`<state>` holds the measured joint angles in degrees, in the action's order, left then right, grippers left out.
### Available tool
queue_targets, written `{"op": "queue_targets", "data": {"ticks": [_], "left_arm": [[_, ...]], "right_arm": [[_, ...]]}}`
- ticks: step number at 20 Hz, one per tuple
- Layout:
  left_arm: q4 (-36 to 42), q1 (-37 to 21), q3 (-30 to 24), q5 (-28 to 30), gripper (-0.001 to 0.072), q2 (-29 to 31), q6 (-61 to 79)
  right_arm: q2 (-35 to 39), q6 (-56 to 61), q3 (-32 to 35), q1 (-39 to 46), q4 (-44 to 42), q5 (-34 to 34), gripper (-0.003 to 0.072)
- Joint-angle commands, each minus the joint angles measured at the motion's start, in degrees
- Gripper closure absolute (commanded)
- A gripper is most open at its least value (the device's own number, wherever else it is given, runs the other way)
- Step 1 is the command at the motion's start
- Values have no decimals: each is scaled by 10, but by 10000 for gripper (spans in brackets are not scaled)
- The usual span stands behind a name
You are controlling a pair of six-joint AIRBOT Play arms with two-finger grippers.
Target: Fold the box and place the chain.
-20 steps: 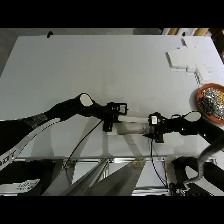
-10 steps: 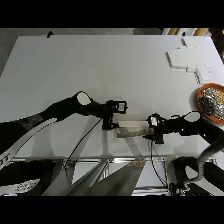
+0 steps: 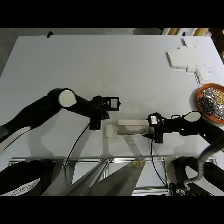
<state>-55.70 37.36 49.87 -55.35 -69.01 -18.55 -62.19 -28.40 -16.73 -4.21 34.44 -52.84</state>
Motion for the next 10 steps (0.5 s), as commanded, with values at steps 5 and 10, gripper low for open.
{"op": "queue_targets", "data": {"ticks": [5,10], "left_arm": [[-32,118,0,-26,709,70,-128],[-68,248,7,173,707,-9,-234]], "right_arm": [[0,-2,0,0,1,-2,285],[0,-2,0,0,1,-2,285]]}}
